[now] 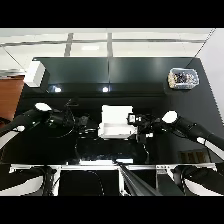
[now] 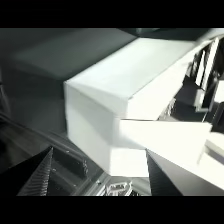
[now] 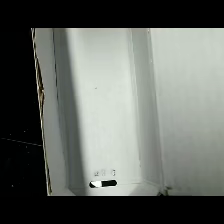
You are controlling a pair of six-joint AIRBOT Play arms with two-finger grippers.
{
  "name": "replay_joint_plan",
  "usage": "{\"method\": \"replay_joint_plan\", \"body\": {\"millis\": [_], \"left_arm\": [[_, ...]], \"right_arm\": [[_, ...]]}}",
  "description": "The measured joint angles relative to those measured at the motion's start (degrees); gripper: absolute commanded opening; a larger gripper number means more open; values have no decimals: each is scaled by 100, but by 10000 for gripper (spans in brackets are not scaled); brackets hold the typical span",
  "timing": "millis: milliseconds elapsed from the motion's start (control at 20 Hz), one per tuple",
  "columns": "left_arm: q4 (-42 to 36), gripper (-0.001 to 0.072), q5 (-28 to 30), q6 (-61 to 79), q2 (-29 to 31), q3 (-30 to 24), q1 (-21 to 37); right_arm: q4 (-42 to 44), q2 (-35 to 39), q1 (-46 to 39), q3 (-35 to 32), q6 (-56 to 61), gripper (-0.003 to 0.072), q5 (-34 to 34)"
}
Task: Fold the box and place the chain.
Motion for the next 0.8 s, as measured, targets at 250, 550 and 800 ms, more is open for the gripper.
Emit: {"method": "replay_joint_plan", "body": {"millis": [250, 550, 800], "left_arm": [[752, 540, 15, -817, 0, 590, -616], [1220, 488, 295, -1580, -2, 1008, -1086], [1499, 425, 492, -2275, -2, 1200, -1414]], "right_arm": [[0, 0, 0, 0, 0, 202, 0], [2, 0, 0, 0, 0, 201, 0], [2, 0, 0, 0, 0, 201, 0]]}}
